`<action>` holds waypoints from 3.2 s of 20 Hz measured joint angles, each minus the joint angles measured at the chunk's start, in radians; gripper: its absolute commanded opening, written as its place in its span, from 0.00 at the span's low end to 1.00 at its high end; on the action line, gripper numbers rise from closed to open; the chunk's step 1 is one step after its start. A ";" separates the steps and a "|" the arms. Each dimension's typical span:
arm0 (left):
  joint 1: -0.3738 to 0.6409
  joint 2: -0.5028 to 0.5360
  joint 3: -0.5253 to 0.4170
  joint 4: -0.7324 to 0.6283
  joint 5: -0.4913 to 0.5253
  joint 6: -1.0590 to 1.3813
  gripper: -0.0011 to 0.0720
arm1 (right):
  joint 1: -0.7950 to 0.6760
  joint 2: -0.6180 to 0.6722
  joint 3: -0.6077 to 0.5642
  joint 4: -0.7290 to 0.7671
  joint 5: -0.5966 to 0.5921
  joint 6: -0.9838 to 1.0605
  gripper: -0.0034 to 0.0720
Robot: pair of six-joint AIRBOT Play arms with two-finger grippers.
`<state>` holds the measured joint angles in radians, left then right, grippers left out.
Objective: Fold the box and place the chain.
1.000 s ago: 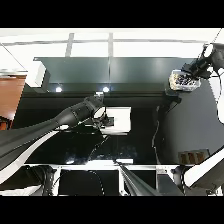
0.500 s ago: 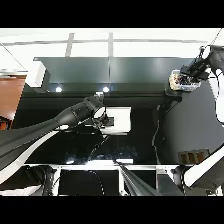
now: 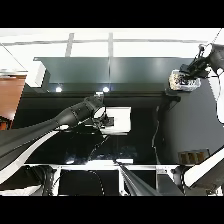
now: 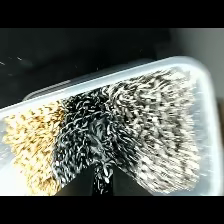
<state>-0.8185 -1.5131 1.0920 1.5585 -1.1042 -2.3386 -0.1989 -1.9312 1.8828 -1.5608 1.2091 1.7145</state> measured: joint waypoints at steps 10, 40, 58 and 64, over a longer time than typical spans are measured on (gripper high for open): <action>0.000 0.000 0.000 0.000 0.010 0.000 0.05 | 0.000 0.363 0.002 0.052 -0.054 -0.109 0.06; 0.000 0.000 0.000 0.000 0.054 0.000 0.06 | 0.105 0.813 0.137 0.928 0.367 -0.335 0.06; 0.000 0.000 0.000 0.000 0.053 0.000 0.05 | 0.378 0.771 0.063 0.940 0.384 -0.376 0.06; 0.000 0.000 0.000 0.000 0.051 0.000 0.06 | 0.404 0.756 0.062 0.940 0.405 -0.376 0.06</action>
<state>-0.8188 -1.5131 1.0920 1.5585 -1.0534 -2.3390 0.2050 -1.1748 1.9446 -0.6205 1.6138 1.3388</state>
